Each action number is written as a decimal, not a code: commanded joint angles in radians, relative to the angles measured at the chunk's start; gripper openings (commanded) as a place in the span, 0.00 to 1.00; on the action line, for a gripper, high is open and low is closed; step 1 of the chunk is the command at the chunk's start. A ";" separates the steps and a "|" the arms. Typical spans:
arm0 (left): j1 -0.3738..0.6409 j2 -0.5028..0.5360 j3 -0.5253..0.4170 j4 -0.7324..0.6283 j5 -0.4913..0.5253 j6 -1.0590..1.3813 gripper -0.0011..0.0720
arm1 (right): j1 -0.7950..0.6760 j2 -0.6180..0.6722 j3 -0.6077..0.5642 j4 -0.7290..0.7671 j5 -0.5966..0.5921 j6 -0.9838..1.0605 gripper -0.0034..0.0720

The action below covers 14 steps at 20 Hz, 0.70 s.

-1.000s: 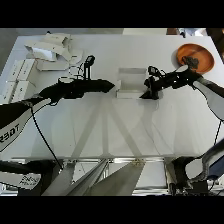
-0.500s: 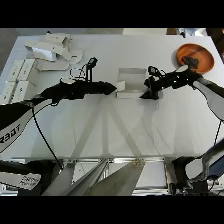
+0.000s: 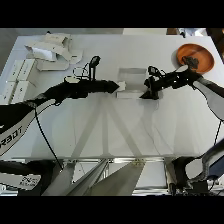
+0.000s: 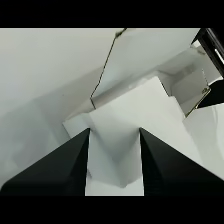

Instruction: Fold the box and place the chain.

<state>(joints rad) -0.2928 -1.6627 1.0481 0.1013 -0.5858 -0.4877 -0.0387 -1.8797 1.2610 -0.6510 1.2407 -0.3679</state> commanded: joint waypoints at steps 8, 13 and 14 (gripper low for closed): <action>-0.050 -0.007 0.043 0.428 0.059 -0.387 0.50 | -0.001 0.000 0.001 0.000 0.000 0.000 0.63; -0.085 -0.007 0.043 0.431 0.101 -0.454 0.50 | -0.001 0.000 0.000 0.000 0.000 0.000 0.63; -0.085 -0.007 0.043 0.431 0.104 -0.479 0.50 | -0.001 0.000 0.000 0.000 0.000 0.000 0.63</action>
<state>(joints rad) -0.3668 -1.6684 1.0908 0.5011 -0.4980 -0.8940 -0.0387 -1.8797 1.2610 -0.6514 1.2404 -0.3706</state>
